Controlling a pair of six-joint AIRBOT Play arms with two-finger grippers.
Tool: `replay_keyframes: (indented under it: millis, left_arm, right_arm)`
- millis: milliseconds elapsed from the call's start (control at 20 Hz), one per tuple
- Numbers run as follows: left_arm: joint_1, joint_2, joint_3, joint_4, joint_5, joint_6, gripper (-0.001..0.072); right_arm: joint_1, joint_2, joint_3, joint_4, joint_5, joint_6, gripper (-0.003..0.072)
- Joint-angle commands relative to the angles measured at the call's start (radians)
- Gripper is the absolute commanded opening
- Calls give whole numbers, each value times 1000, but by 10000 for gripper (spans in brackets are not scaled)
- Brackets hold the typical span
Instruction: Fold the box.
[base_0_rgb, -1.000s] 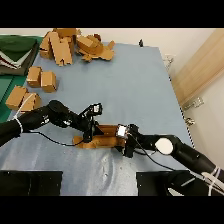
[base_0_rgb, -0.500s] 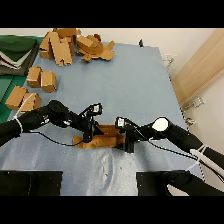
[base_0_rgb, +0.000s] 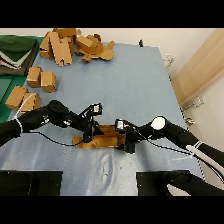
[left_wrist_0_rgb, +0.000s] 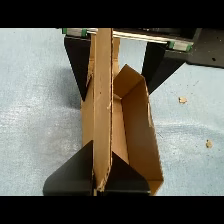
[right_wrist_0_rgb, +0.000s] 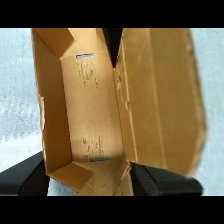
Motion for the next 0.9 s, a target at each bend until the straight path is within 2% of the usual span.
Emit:
replay_keyframes:
  millis: [0,400,850]
  left_arm:
    - [0,-1,0,0,1,0,16]
    - [0,-1,0,0,3,0,15]
    - [0,-1,0,0,10,0,15]
  right_arm:
    - [-1,0,1,-2,5,-7,717]
    - [0,-3,0,-1,5,-6,717]
    - [0,-39,1,0,-56,-7,717]
